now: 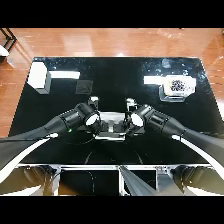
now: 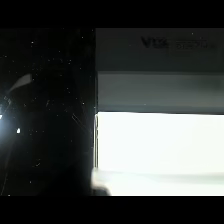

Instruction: Fold the box and place the chain.

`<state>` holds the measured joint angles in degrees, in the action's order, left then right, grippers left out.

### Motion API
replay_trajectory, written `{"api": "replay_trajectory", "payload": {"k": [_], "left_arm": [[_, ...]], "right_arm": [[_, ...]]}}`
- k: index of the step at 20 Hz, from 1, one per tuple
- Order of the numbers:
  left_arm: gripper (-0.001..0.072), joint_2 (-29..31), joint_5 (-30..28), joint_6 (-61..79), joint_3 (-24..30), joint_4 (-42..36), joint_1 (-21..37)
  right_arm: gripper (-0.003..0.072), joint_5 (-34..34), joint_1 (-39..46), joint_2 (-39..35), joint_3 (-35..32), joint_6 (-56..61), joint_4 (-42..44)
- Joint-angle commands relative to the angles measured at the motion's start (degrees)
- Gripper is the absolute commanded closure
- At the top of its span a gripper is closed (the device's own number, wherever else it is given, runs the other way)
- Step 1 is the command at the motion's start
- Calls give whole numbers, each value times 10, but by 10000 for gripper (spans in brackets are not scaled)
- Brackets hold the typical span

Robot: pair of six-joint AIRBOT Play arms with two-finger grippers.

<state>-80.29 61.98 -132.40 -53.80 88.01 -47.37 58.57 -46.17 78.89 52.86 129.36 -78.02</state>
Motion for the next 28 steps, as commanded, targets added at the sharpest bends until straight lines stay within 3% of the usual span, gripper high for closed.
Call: {"api": "replay_trajectory", "payload": {"k": [1,5,6,12,16,25,26,27,28], "left_arm": [[693,0,0,0,0,0,0],[693,0,-4,0,0,1,0],[693,0,-4,0,0,2,0],[693,0,-4,0,0,4,0],[693,0,-3,0,0,4,0],[693,0,-3,0,0,4,0],[693,0,-2,0,0,4,0],[693,0,-2,0,0,4,0],[693,0,-2,0,0,4,0]], "right_arm": [[393,4,-1,5,1,8,-1],[396,9,-1,7,1,14,-1],[435,8,-1,7,1,14,-1],[435,11,-5,23,34,11,-11],[435,69,-15,45,57,11,-53],[453,59,-21,46,57,11,-59],[474,59,-25,47,57,11,-61],[564,57,-30,49,57,8,-63],[569,55,-34,49,57,7,-65]]}}
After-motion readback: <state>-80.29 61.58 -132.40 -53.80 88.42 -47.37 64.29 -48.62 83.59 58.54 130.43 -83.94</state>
